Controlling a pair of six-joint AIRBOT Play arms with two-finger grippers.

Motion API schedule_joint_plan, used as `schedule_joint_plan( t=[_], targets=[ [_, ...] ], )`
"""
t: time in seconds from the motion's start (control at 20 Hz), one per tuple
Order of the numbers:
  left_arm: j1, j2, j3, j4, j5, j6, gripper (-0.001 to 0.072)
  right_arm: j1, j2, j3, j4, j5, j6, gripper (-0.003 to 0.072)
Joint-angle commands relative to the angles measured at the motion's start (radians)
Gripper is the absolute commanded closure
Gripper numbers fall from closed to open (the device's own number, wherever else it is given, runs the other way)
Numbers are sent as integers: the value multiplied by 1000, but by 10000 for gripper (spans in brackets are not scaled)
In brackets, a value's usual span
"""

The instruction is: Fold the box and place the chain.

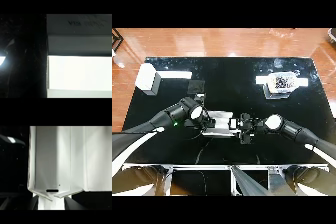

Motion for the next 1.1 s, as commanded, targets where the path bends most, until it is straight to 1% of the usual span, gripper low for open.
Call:
schedule_joint_plan(
  t=[0.0, 0.2, 0.4, 0.5, 0.7, 0.8, 1.05],
  targets=[
    [0, -1, 0, 0, -4, 0, 687, 1, 0, 1, 42, -15, -7, 332],
    [0, -1, 0, 0, -5, 0, 687, 31, 0, 1, 90, -27, -26, 332],
    [-1, -1, 0, 0, -4, 0, 687, 63, -1, 1, 132, -89, -27, 334],
    [-2, -1, 0, 0, -5, 0, 687, 63, -5, 1, 165, -86, -27, 333],
    [-4, -1, 0, 0, -5, 0, 687, 63, -20, 1, 169, -86, -27, 332],
    [-4, -1, 0, 0, -4, 0, 687, 63, -28, 1, 212, -89, -31, 332],
    [-4, -1, 0, 0, -2, 0, 688, 63, -32, 1, 216, -93, -39, 332]
  ],
)
